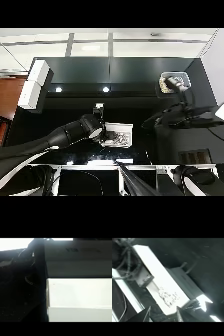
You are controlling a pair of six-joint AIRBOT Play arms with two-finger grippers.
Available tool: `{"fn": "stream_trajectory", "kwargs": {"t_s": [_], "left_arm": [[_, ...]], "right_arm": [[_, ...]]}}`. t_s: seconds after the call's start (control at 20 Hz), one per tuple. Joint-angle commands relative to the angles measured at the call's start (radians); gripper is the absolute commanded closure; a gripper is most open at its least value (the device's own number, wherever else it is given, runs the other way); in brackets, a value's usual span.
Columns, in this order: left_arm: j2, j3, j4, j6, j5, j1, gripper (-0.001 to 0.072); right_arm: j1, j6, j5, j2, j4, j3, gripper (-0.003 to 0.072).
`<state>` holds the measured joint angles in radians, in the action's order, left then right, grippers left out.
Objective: Fold the box and place the chain.
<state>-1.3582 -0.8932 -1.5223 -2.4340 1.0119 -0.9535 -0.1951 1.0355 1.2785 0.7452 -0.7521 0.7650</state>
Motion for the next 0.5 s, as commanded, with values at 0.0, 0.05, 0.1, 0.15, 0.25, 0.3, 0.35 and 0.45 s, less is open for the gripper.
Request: {"fn": "stream_trajectory", "kwargs": {"t_s": [0.0, 0.05, 0.1, 0.15, 0.25, 0.3, 0.35, 0.45], "left_arm": [[0.006, -0.002, 0.058, -0.002, 0.003, 0.027, 0.0628], [0.011, -0.007, 0.061, 0.0, 0.017, 0.036, 0.0394], [0.022, -0.013, 0.053, 0.0, 0.028, 0.042, 0.0165], [0.042, -0.018, 0.039, 0.019, 0.037, 0.047, 0.0136], [0.097, -0.029, 0.011, 0.109, 0.075, 0.063, 0.0137], [0.134, -0.03, 0.003, 0.17, 0.1, 0.077, 0.0136], [0.18, -0.03, -0.012, 0.25, 0.135, 0.093, 0.0136], [0.271, -0.018, -0.066, 0.419, 0.231, 0.138, 0.0136]], "right_arm": [[0.113, 0.005, 0.091, -0.042, 0.05, 0.011, 0.0309], [0.112, 0.005, 0.091, -0.042, 0.074, 0.011, 0.0309], [0.112, 0.005, 0.088, -0.042, 0.092, 0.011, 0.0309], [0.112, 0.005, 0.084, -0.042, 0.101, 0.011, 0.0309], [0.112, 0.005, 0.077, -0.042, 0.101, 0.011, 0.0309], [0.112, 0.005, 0.071, -0.042, 0.101, 0.011, 0.031], [0.112, 0.005, 0.065, -0.042, 0.101, 0.011, 0.0309], [0.112, 0.005, 0.053, -0.042, 0.101, 0.011, 0.0309]]}}
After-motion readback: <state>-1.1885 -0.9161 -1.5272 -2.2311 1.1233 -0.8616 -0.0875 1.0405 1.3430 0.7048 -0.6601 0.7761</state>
